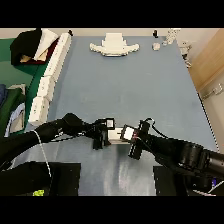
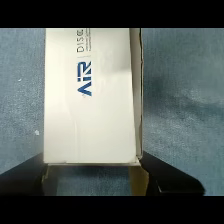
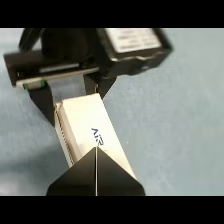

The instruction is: Fold the box.

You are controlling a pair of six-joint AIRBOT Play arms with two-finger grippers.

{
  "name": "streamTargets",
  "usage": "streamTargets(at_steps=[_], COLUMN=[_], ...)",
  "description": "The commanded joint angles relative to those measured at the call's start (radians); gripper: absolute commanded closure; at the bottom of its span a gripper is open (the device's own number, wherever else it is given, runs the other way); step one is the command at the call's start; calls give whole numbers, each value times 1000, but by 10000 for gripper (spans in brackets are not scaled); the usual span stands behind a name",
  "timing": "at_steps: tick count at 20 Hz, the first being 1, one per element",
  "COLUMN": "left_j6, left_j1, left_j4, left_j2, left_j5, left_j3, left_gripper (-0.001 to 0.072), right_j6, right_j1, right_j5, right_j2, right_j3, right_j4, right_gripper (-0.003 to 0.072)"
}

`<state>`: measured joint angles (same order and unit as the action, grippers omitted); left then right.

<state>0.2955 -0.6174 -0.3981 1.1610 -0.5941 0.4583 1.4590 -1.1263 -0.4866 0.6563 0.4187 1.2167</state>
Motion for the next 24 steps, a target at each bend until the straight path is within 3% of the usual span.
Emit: streamTargets(at_steps=[1,3,5,14,20,24], left_j6=[0,0,0,0,0,0], left_j1=[0,0,0,0,0,0], left_j4=[0,0,0,0,0,0], left_j2=[0,0,0,0,0,0], left_j5=[0,0,0,0,0,0], left_j3=[1,1,1,1,1,1], left_gripper=[186,186,186,186,186,186], right_j6=[-350,-480,-500,-499,-499,-498], right_j1=[40,74,91,92,92,98], right_j5=[278,442,490,498,521,436], right_j2=[-61,-64,-62,-7,-121,-128], right_j3=[-126,-227,-288,-324,-314,-314], right_j4=[10,11,11,10,10,-8], right_gripper=[685,685,684,684,684,684])
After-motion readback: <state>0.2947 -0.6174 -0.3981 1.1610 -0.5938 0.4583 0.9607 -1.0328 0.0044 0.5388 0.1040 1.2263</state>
